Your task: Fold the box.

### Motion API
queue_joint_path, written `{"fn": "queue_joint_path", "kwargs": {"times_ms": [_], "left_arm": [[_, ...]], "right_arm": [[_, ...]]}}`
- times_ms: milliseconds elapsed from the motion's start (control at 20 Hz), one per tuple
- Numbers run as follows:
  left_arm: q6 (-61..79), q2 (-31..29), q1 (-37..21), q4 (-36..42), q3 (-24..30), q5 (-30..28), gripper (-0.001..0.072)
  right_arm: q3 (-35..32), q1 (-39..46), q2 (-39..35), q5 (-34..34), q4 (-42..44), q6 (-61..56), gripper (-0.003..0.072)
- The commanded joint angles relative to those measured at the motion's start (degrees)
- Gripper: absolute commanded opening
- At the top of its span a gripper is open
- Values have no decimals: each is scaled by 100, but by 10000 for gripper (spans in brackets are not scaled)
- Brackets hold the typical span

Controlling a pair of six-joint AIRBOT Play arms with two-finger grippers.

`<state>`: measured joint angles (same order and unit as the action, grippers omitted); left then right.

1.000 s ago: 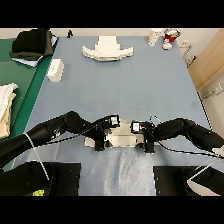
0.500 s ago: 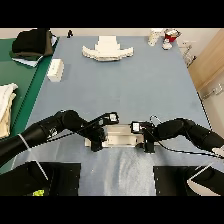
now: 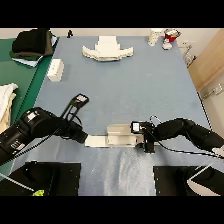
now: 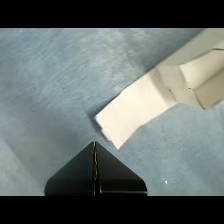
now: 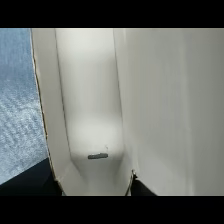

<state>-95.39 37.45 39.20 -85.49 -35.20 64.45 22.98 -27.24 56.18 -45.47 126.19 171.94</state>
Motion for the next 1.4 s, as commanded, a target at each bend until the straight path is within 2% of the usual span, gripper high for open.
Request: {"fn": "queue_joint_path", "kwargs": {"times_ms": [0,100,300,500,700,900,1100,1200,1250,1300,1350], "left_arm": [[-1517,-195,-352,-433,186,356,17],[-1419,-50,-632,190,505,4,16],[-942,385,-811,1390,1132,-1250,16],[-87,1156,-811,2520,1355,-2074,16],[896,1370,-811,3585,1353,-2144,15],[1080,1211,-809,3895,1349,-2131,16],[1541,1097,-811,4575,1294,-2037,17],[1609,1034,-811,4612,1259,-2028,19],[1609,1014,-813,4612,1244,-2026,74],[1600,994,-811,4621,1228,-2024,387],[1602,997,-813,4649,1204,-2009,458]], "right_arm": [[2,-2,4,2,2,0,467],[2,-2,4,2,2,0,467],[2,-2,4,2,2,0,467],[2,-2,4,2,2,0,467],[2,-2,4,2,2,0,467],[2,-2,4,2,2,0,467],[2,-2,4,2,2,0,467],[2,-2,4,2,2,0,467],[2,-2,4,2,2,0,467],[2,-2,4,0,2,0,467],[2,-2,4,2,2,0,467]]}}
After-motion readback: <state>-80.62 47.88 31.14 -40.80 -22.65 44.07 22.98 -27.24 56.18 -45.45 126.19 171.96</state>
